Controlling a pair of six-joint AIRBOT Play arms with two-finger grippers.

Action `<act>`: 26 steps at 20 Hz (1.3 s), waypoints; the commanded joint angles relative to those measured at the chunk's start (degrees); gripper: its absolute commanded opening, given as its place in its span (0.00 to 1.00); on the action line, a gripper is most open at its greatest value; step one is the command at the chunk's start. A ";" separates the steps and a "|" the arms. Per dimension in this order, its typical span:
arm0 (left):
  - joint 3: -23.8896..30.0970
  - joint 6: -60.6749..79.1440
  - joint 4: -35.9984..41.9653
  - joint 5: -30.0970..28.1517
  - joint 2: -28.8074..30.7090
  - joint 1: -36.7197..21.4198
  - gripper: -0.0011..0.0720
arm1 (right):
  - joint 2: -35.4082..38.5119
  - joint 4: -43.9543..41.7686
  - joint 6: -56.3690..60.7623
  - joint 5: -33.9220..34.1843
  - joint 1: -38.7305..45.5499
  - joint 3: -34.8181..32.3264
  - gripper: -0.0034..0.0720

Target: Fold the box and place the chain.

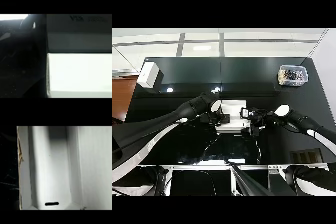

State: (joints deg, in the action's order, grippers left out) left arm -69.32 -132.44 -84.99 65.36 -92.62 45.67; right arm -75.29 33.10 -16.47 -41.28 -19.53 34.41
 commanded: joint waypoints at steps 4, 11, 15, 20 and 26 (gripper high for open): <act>0.00 0.02 0.00 -0.15 0.00 0.00 0.05 | 1.86 2.86 3.72 -1.64 0.02 0.07 0.99; 0.00 0.04 0.02 -0.13 0.00 0.02 0.05 | 8.09 13.03 7.78 -4.59 0.11 0.07 0.98; 0.00 0.04 0.00 -0.15 0.00 0.02 0.05 | 8.09 11.08 7.19 -3.06 0.13 0.07 0.48; 0.00 0.02 0.02 -0.17 0.00 0.02 0.05 | 8.04 6.64 7.23 -2.16 0.11 0.07 0.36; 0.00 0.02 0.02 -0.20 0.00 0.02 0.06 | 5.05 -5.27 7.23 -1.97 -1.88 0.04 0.36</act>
